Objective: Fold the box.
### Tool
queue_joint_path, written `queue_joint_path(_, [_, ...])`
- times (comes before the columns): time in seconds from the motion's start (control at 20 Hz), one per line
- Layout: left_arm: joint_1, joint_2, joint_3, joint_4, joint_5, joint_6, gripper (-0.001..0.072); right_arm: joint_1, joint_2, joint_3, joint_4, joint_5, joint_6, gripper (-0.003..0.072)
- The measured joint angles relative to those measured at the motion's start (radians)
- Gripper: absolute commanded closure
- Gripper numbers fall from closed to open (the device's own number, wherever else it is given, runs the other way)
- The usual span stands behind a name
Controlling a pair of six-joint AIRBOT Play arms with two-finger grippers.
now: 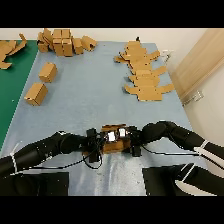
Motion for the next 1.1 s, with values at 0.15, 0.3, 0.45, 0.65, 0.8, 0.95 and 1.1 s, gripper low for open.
queue_joint_path(0.15, [-0.002,-0.002,0.000,0.000,0.016,0.000,0.0698,0.000,0.000,0.000,0.000,0.000,0.000,0.0176])
queue_joint_path(0.3, [-0.003,-0.002,0.000,-0.006,0.022,-0.004,0.0696,0.000,0.000,0.000,0.000,0.000,0.000,0.0176])
queue_joint_path(0.45, [-0.004,-0.002,0.000,-0.020,0.025,-0.008,0.0160,0.000,0.000,0.000,0.000,0.000,0.000,0.0177])
queue_joint_path(0.65, [-0.006,-0.002,0.000,-0.039,0.022,-0.011,0.0188,0.000,0.000,0.000,0.000,0.000,-0.002,0.0177])
queue_joint_path(0.8, [-0.006,-0.002,0.000,-0.045,0.024,-0.011,0.0187,0.000,0.000,0.000,-0.001,0.000,-0.002,0.0176])
queue_joint_path(0.95, [-0.006,-0.002,0.000,-0.049,0.025,-0.011,0.0189,0.000,0.000,0.000,0.000,0.000,-0.002,0.0176])
queue_joint_path(1.1, [-0.005,0.000,0.000,-0.048,0.035,-0.012,0.0700,0.000,0.000,0.000,0.000,0.000,0.000,0.0176])
